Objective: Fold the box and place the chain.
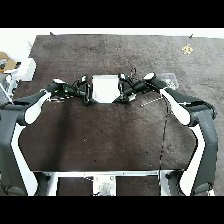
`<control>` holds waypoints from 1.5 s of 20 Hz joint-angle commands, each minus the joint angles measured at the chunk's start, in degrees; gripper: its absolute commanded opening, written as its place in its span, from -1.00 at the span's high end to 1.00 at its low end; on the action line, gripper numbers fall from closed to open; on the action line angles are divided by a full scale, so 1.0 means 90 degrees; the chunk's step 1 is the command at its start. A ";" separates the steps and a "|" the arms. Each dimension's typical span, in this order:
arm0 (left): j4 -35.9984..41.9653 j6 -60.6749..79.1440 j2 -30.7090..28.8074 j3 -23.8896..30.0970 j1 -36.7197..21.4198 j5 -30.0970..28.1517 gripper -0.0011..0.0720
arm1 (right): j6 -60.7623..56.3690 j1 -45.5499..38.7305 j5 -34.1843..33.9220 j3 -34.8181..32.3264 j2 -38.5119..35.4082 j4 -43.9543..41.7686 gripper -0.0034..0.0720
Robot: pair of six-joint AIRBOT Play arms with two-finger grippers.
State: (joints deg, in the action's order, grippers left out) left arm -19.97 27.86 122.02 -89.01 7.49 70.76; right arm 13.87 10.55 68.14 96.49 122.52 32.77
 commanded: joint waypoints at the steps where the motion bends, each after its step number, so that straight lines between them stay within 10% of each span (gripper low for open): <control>1: -0.0046 0.0029 0.0000 -0.0005 0.0002 -0.0029 -0.60 | 0.0005 0.0002 0.0002 0.0007 -0.0002 0.0000 -0.25; 5: -0.0053 0.0012 0.0000 -0.0002 0.0002 -0.0146 0.48 | 0.0005 0.0002 0.0002 0.0007 -0.0002 0.0002 -0.25; 30: -0.0041 -0.0104 -0.0005 -0.0005 0.0002 -0.0267 0.50 | 0.0005 0.0002 0.0002 0.0007 -0.0002 0.0002 -0.25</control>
State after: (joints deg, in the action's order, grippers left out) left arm -20.32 26.96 121.95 -89.01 7.57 68.36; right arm 13.93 10.52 68.10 96.53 122.52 32.82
